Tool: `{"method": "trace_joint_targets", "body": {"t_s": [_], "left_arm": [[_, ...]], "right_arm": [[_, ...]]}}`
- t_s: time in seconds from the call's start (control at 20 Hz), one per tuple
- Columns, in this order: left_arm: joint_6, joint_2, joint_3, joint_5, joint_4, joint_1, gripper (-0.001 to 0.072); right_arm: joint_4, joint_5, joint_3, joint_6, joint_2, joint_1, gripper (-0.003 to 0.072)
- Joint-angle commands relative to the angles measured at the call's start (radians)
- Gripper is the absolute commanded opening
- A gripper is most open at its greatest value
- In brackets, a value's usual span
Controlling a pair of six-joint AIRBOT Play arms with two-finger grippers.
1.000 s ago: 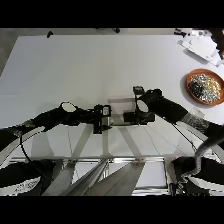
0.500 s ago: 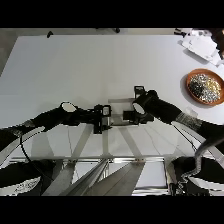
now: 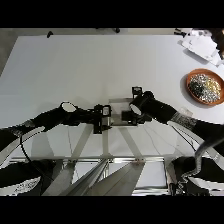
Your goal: Fold the box and place the chain.
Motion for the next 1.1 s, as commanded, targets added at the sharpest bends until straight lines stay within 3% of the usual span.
{"method": "trace_joint_targets", "body": {"t_s": [0.0, 0.15, 0.25, 0.3, 0.45, 0.55, 0.95, 1.05], "left_arm": [[0.0, 0.0, 0.0, 0.0, 0.0, 0.0, 0.0319], [0.0, 0.0, 0.0, 0.0, 0.0, 0.0, 0.0319], [0.0, 0.0, 0.0, 0.0, 0.0, 0.0, 0.0319], [0.0, 0.0, 0.0, 0.0, 0.0, 0.0, 0.0319], [0.0, 0.0, 0.0, 0.0, 0.0, 0.0, 0.0319], [0.0, 0.0, 0.0, 0.0, 0.0, 0.0, 0.0319], [0.0, 0.0, 0.0, 0.0, 0.0, 0.0, 0.0319], [0.0, 0.0, 0.0, 0.0, 0.0, 0.0, 0.0319]], "right_arm": [[-0.014, 0.032, -0.001, 0.005, -0.002, 0.001, 0.0014], [-0.03, 0.033, -0.001, -0.001, 0.02, 0.001, 0.0049], [-0.034, 0.023, -0.001, -0.009, 0.032, 0.001, 0.0293], [-0.034, 0.018, -0.001, -0.024, 0.035, 0.001, 0.0342], [-0.03, 0.018, -0.001, -0.043, 0.037, 0.001, 0.035], [-0.029, 0.023, -0.001, -0.065, 0.04, 0.001, 0.0492], [-0.03, 0.022, -0.001, -0.106, 0.074, 0.001, 0.048], [-0.033, 0.023, -0.001, -0.106, 0.074, -0.002, 0.0412]]}}
